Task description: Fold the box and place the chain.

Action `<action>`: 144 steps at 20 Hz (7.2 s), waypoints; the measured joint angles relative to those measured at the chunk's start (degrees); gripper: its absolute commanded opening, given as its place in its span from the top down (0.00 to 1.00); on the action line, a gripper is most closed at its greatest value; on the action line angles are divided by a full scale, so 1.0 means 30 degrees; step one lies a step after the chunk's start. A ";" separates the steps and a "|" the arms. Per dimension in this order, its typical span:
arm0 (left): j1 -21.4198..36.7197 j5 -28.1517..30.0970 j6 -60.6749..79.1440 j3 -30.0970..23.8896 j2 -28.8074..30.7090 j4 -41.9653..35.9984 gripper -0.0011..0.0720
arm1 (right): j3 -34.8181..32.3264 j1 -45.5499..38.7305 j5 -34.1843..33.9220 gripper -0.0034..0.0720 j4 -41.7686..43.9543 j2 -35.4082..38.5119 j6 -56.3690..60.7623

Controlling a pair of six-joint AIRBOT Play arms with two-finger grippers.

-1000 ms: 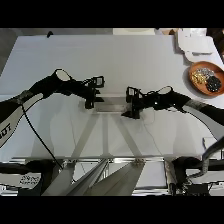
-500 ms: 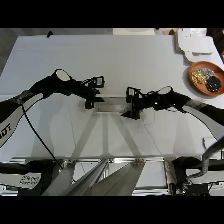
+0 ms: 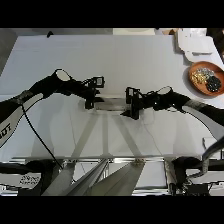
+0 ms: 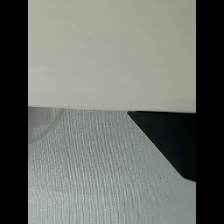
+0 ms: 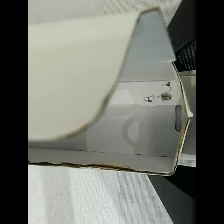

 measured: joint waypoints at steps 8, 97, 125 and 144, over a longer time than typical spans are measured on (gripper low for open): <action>0.0000 0.0029 -0.0007 0.0000 0.0000 0.0000 0.97 | 0.0000 0.0000 0.0000 0.27 -0.0007 0.0000 0.0000; 0.1399 0.2040 -0.5595 -0.2302 0.3876 -0.4495 0.98 | 0.0000 0.0007 0.0022 0.27 -0.0022 0.0000 0.0000; 0.1443 0.2215 0.1938 -0.5515 0.5085 0.0000 0.30 | 0.0000 0.0007 0.0029 0.27 -0.0007 0.0000 0.0000; 0.1457 0.1763 0.4444 -0.5515 0.3570 -0.0852 0.46 | 0.0000 0.0007 0.0029 0.27 -0.0015 0.0000 0.0000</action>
